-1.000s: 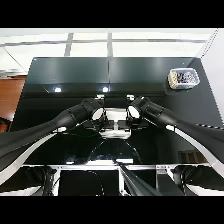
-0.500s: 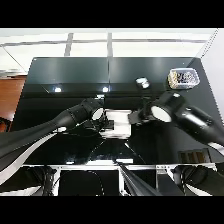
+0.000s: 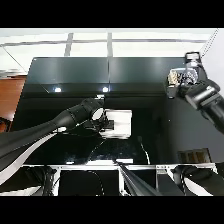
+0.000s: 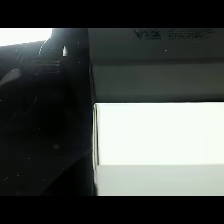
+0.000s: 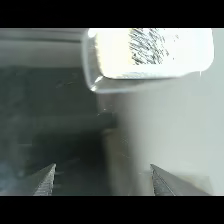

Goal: Fold the box and place the chain.

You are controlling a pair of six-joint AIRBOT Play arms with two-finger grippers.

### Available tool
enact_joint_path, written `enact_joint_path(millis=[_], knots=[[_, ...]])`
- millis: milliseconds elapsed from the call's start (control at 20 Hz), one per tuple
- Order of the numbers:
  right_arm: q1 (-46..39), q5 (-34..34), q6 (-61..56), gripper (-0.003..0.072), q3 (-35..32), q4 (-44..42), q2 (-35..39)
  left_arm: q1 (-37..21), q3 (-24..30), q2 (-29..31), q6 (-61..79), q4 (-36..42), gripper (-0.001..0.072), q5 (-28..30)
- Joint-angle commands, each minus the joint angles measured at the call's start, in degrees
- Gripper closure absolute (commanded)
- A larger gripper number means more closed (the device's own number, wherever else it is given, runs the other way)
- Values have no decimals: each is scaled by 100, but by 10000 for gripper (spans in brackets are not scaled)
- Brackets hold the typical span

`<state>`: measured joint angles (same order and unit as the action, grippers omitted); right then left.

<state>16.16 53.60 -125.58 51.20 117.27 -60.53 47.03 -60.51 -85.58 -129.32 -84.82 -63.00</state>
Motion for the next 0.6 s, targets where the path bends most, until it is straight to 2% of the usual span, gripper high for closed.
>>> enact_joint_path(millis=[0,50,150,250,350,450,500,550], knots=[[-1296,-1436,520,-27,-92,-1827,-498,-20,-4,-2,9,-15,685,2],[-1539,-1641,564,-22,105,-2273,-721,-22,-4,-2,9,-17,685,2],[-1956,-1488,564,-21,872,-2933,-1340,-20,-4,-2,9,-17,685,-2],[-2245,-715,557,-21,2011,-3383,-2159,-20,-4,-2,9,-15,685,-4],[-2424,398,378,-21,3314,-3694,-3102,-20,-4,-2,9,-13,685,-11],[-2557,1187,92,-19,4330,-3954,-3853,-20,-4,-2,9,-13,685,-28],[-2625,1368,-50,8,4690,-4083,-4140,-20,-4,-2,9,-13,685,-42],[-2680,1427,-186,100,4911,-4223,-4339,-20,-4,-2,9,-13,685,-57]])
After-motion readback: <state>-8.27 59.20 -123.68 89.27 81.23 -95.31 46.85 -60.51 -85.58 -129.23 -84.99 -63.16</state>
